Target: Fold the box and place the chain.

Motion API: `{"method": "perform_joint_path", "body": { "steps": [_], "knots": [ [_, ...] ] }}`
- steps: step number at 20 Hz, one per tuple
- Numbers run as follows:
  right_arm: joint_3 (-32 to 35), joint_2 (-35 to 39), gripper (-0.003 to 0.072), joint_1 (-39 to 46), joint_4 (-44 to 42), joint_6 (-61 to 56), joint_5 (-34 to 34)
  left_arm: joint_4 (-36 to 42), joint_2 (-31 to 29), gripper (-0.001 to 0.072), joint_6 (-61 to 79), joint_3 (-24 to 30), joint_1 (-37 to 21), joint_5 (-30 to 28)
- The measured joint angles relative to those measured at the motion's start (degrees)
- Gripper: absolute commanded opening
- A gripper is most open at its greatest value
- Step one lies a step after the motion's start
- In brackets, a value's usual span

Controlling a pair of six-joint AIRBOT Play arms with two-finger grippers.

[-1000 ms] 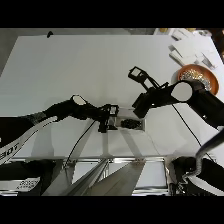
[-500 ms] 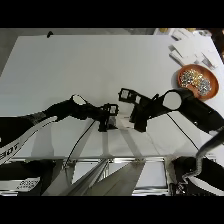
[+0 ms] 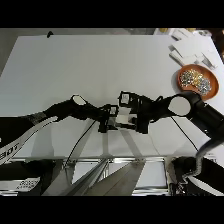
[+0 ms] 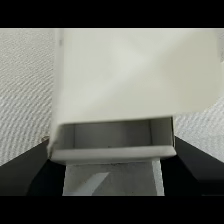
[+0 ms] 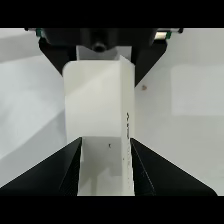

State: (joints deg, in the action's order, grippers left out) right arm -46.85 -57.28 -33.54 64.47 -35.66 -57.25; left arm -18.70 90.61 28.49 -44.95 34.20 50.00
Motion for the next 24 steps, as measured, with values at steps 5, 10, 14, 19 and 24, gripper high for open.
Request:
{"method": "perform_joint_path", "body": {
  "steps": [5, 10, 14, 19, 24],
  "knots": [
    [0.0, 3.8, 0.0259, 0.0, -0.8, 1.5, 0.9, 0.0, 0.0, 0.0038, 0.0, 0.0, 0.0, 0.0],
    [0.0, 3.3, 0.0282, 0.9, -3.7, 3.7, 4.1, 0.0, 0.0, 0.0038, 0.0, 0.0, 0.0, 0.0],
    [0.0, -1.0, 0.0288, 3.0, -5.1, 6.0, 1.6, 0.0, 0.0, 0.0038, 0.0, 0.0, 0.0, 0.0],
    [0.0, -5.8, 0.0299, 4.0, -7.1, 7.2, -0.9, 0.0, 0.0, 0.0038, 0.0, 0.0, 0.0, 0.0],
    [0.0, -7.0, 0.03, 2.6, -8.8, 8.5, -2.1, 0.0, 0.0, 0.0038, 0.0, 0.0, 0.0, 0.0]
  ]
}}
